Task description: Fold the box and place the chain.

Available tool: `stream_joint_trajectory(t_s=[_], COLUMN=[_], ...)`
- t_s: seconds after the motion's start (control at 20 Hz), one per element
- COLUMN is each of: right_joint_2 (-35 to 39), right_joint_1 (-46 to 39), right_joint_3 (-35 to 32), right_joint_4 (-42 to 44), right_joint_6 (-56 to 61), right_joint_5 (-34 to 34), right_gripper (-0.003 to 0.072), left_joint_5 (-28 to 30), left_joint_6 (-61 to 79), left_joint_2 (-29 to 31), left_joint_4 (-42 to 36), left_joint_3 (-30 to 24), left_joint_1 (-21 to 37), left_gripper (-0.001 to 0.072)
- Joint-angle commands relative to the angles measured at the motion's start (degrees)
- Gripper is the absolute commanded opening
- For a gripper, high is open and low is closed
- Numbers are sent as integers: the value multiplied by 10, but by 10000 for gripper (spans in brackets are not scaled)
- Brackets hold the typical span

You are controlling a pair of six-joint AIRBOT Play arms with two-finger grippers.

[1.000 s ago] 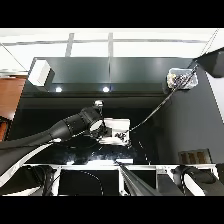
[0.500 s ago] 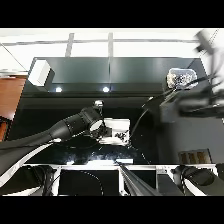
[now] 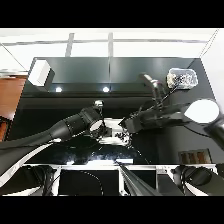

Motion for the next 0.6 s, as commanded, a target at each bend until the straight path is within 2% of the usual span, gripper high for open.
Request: stream_joint_trajectory(t_s=[0.0,0.3,0.35,0.4,0.45,0.55], right_joint_2=[-46,-52,-52,-52,-51,-43], right_joint_1=[22,21,21,15,-2,-70], right_joint_3=[-10,-10,-10,-10,-9,0], right_joint_4=[4,-12,-14,-14,-14,-19], right_joint_6=[1,1,2,2,1,-11], right_joint_5=[-30,-26,-25,-20,-7,38], right_gripper=[14,22,160,411,437,437], left_joint_5=[0,0,0,0,0,0], left_joint_6=[0,0,0,0,0,0], left_joint_2=[0,0,0,0,0,0], left_joint_4=[0,0,0,0,0,0], left_joint_3=[0,0,0,0,0,0], left_joint_1=[0,0,0,0,0,0], left_gripper=[32,32,32,32,32,32])
